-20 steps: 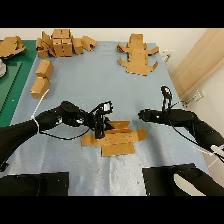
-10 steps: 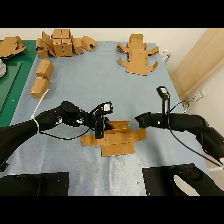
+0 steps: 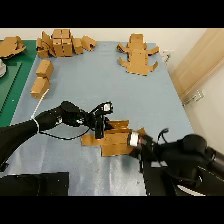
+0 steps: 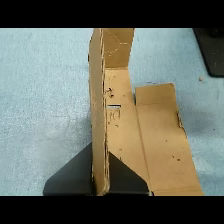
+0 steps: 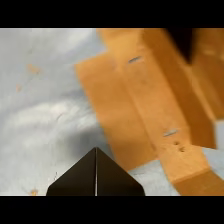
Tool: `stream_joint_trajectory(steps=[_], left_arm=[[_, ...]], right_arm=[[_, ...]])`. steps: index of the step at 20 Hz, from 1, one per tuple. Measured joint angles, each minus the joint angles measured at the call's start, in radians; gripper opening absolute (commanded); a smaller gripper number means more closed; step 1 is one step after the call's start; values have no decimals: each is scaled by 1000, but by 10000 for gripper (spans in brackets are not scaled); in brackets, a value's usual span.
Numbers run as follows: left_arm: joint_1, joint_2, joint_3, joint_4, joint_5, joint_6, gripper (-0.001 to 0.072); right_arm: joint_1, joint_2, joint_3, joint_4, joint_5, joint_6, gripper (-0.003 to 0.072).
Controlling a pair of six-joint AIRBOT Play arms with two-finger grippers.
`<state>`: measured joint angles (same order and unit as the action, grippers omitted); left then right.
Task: Fold the box.
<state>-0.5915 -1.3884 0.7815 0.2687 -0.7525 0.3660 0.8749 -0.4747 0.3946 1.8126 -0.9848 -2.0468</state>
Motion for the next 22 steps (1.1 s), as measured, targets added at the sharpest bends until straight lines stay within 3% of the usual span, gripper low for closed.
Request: stream_joint_trajectory(steps=[1,2,5,6,12,22], left_arm=[[0,0,0,0,0,0,13],[0,0,0,0,0,0,13],[0,0,0,0,0,0,13],[0,0,0,0,0,0,13],[0,0,0,1,0,0,13],[-2,0,0,1,0,0,13]], right_arm=[[65,5,-27,-51,8,0,348],[111,3,-52,-103,29,1,405],[190,-30,-101,-240,133,4,416],[204,-49,-110,-280,172,4,481],[235,-159,-129,-423,291,4,481],[240,-219,-131,-549,323,8,464]])
